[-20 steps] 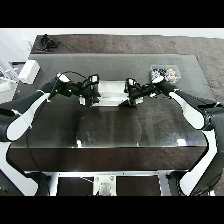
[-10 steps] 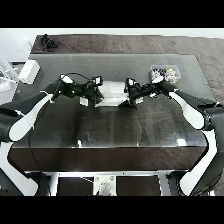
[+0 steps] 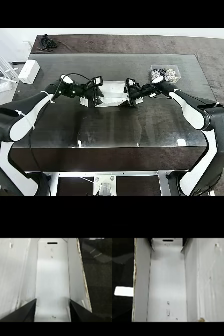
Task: Fold the box and place the chain.
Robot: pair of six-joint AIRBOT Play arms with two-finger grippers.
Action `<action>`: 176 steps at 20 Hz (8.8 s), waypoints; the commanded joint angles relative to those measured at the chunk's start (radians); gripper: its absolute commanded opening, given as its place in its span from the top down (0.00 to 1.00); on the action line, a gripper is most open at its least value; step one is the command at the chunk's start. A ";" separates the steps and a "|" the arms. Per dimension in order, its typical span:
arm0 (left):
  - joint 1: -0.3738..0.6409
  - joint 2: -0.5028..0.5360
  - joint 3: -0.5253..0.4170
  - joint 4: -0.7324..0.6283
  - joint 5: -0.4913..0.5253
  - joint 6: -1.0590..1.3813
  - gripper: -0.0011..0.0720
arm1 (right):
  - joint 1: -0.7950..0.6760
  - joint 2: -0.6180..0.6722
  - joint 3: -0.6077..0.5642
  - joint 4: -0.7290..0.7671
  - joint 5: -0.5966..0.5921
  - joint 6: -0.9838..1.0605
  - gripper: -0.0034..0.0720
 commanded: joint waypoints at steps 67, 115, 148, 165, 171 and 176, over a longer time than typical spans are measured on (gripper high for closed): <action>0.154 0.112 -0.208 0.025 0.001 -1.270 0.96 | 0.000 0.000 0.000 0.001 -0.002 0.001 0.18; 0.049 0.118 -0.021 0.159 -0.050 -1.661 0.55 | 0.000 0.000 0.000 0.001 -0.002 0.001 0.18; -0.076 0.111 0.091 0.464 -0.061 -2.021 0.55 | 0.000 0.000 0.000 0.001 -0.002 0.001 0.18; -0.127 -0.024 0.321 0.642 -0.257 -2.206 0.55 | 0.000 0.000 0.000 0.001 -0.002 0.001 0.18; -0.130 -0.094 0.424 0.675 -0.342 -2.241 0.55 | 0.000 0.000 0.000 0.001 -0.002 0.001 0.18; -0.148 -0.156 0.510 0.706 -0.391 -2.274 0.55 | 0.000 0.000 0.000 0.001 -0.002 0.001 0.18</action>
